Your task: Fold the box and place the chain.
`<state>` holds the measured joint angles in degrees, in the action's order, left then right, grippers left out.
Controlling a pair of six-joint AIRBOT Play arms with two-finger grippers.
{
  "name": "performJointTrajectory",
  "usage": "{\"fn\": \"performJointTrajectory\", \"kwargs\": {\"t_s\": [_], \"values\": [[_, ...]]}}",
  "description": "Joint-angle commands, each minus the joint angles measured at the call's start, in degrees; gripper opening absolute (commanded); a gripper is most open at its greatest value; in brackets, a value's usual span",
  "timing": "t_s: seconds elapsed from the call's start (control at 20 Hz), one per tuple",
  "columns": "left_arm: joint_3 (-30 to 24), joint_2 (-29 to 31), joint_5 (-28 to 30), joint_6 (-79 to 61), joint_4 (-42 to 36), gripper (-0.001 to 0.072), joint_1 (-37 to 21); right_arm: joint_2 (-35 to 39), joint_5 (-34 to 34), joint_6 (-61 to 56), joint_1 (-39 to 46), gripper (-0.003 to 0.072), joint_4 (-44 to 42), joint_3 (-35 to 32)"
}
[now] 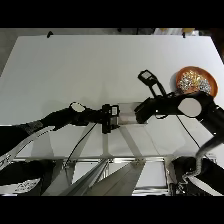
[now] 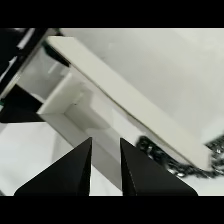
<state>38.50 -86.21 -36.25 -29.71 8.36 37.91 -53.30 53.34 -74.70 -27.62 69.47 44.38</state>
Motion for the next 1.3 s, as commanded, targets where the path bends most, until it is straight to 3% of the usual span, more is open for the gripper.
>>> {"fn": "performJointTrajectory", "kwargs": {"t_s": [0.0,0.2,0.4,0.45,0.55,0.9,1.15,1.25], "values": [[-0.02,-0.02,0.00,-0.02,0.02,0.0311,0.04,2.62,3.63,-0.04,7.67,0.0196,2.75,0.02],[-0.02,-0.02,0.00,-0.02,0.02,0.0311,0.04,1.86,2.86,-0.33,18.95,0.0149,6.86,0.00],[-0.02,-0.02,0.00,-0.02,0.02,0.0311,0.04,-3.39,-1.20,-0.48,24.46,0.0158,6.82,0.00],[-0.02,-0.02,0.00,-0.02,0.02,0.0311,0.04,-5.51,-1.92,-0.48,24.81,0.0178,6.84,0.00],[-0.02,-0.02,0.02,-0.04,0.02,0.0311,0.04,-10.08,-3.34,-0.48,24.87,0.0308,7.04,0.00],[-0.02,-0.02,0.00,-0.04,0.02,0.0311,0.04,-19.80,-6.27,-0.48,24.87,0.0291,6.58,0.00],[-0.02,-0.02,0.02,-0.02,0.02,0.0311,0.04,-20.76,-7.89,0.11,21.94,0.0288,3.04,0.00],[-0.02,-0.02,0.00,-0.02,0.02,0.0311,0.04,-20.76,-5.79,0.02,20.70,0.0245,4.63,0.00]]}}
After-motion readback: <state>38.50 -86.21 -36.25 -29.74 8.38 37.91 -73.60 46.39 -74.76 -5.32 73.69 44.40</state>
